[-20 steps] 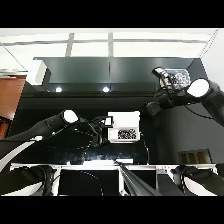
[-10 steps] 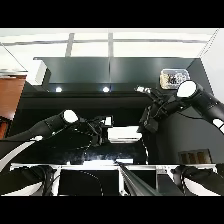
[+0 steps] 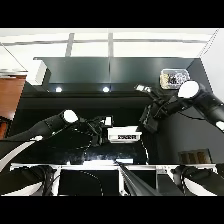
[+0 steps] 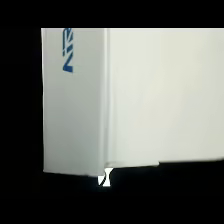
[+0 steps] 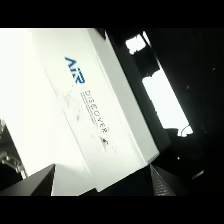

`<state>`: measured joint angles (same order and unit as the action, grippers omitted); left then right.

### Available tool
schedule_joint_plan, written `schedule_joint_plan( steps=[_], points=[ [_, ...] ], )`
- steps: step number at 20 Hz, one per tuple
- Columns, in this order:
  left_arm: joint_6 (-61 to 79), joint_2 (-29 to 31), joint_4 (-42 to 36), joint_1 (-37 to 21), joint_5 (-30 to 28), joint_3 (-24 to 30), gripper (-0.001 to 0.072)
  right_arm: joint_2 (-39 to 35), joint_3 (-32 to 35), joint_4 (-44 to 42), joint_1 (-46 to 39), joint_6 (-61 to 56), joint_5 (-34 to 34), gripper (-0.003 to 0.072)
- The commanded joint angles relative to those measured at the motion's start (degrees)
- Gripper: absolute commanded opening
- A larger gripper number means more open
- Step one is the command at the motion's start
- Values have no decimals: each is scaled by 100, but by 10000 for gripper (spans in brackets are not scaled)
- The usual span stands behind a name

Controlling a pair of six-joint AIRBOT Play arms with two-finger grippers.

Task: Fold the box and place the chain.

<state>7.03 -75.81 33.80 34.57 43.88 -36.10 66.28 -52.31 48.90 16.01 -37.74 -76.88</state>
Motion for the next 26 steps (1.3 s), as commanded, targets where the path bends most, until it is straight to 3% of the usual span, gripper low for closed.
schedule_joint_plan(
  steps=[1, 4, 7, 13, 19, 26],
  points=[
    [0, -2, 0, -2, 7, -4, 407, -435, 387, -1281, -706, 385, 299, 710],
    [0, -2, 0, -2, 7, -4, 406, -542, 1067, -2498, -1252, 1714, 890, 710],
    [0, -2, 0, -2, 7, -4, 407, -540, 1119, -1945, -1034, 1985, 1338, 710],
    [0, -2, 0, -2, 7, -4, 407, -540, 1119, -1126, -297, 2002, 824, 710],
    [0, -2, 0, -2, 9, -4, 407, -540, 1119, -1113, -225, 1996, 133, 710],
    [0, -2, 0, -2, 11, -4, 406, -540, 1121, -603, 348, 1985, 734, 710]
  ],
)
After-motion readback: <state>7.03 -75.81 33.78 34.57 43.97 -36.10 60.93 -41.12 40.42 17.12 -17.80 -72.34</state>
